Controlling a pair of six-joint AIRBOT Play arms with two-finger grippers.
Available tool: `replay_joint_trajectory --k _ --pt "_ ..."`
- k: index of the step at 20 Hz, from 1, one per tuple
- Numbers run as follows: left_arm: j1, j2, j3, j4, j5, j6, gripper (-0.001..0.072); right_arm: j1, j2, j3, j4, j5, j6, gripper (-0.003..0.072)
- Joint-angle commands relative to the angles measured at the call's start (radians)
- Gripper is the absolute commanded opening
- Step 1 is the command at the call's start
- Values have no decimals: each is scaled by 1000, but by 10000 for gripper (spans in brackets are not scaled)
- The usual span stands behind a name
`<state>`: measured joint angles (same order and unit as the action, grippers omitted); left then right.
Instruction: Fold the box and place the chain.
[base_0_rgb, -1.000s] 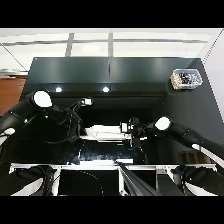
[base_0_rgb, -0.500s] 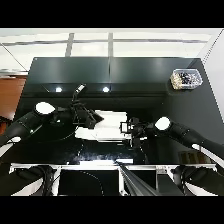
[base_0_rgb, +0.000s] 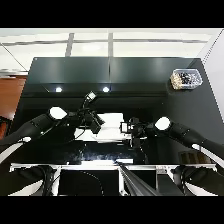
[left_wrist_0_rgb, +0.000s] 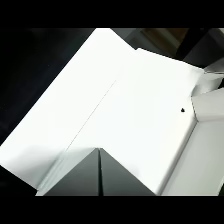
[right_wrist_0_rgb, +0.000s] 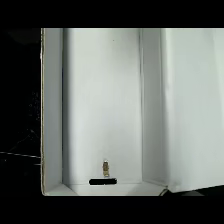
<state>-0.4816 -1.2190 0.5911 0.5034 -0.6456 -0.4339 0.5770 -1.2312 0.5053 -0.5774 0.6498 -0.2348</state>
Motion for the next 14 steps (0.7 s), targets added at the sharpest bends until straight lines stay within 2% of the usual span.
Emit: replay_joint_trajectory --k 1,5,7,9,10,11,12,14 --pt "42 35 14 32 -10 0 31 0 0 0 0 0 0 529" --pt "222 200 31 187 -212 -18 33 0 0 0 0 0 0 529" --pt "344 274 28 198 -337 -23 34 0 0 0 0 0 0 529" --pt "442 289 27 222 -532 4 41 0 0 0 0 0 0 529" --pt "456 280 26 266 -609 40 188 0 0 0 0 0 0 529" --pt "455 269 16 298 -635 45 488 0 0 0 1 0 0 529" --pt "445 264 -2 298 -621 46 712 0 0 0 0 0 0 529" --pt "396 259 -33 300 -555 162 707 0 0 0 0 0 1 529"
